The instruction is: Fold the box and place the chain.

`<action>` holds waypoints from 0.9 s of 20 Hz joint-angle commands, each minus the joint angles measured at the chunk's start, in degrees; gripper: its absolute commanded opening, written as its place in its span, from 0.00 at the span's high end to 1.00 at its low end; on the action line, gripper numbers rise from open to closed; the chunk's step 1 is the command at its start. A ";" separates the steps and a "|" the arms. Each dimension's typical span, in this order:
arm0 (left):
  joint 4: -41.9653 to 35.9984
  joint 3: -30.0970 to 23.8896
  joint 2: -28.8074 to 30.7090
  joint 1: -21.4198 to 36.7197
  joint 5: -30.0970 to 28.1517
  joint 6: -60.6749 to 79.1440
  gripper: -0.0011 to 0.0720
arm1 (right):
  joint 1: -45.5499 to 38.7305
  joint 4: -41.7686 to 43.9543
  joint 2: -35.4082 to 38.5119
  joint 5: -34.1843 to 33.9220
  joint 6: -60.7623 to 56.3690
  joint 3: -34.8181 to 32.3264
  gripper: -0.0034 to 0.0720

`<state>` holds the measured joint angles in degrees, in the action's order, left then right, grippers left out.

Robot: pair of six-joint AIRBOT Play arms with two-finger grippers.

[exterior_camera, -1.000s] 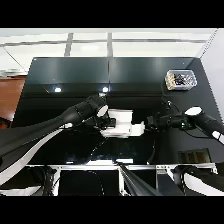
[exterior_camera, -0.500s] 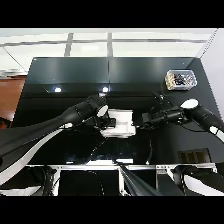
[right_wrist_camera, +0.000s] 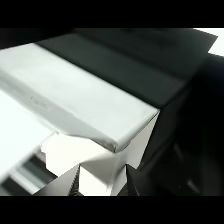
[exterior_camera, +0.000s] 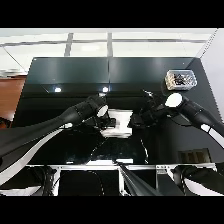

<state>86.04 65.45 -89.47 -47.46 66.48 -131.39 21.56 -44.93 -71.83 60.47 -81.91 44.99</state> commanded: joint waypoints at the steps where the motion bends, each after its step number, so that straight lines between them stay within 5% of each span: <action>1: 0.02 0.00 -0.04 0.02 -0.04 0.02 0.95 | 4.42 -6.71 -0.13 -4.33 -9.42 2.01 0.53; 14: 0.04 0.00 -0.04 0.02 -0.26 0.02 0.95 | 17.99 -35.41 -8.50 1.07 -43.15 12.70 0.62; 18: 0.04 0.00 -0.04 0.02 -0.24 0.02 0.95 | 20.33 -36.46 -10.51 2.49 -48.68 12.94 0.62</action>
<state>86.04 65.45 -89.47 -47.48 66.26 -131.44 40.05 -78.13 -80.86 61.19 -124.38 57.08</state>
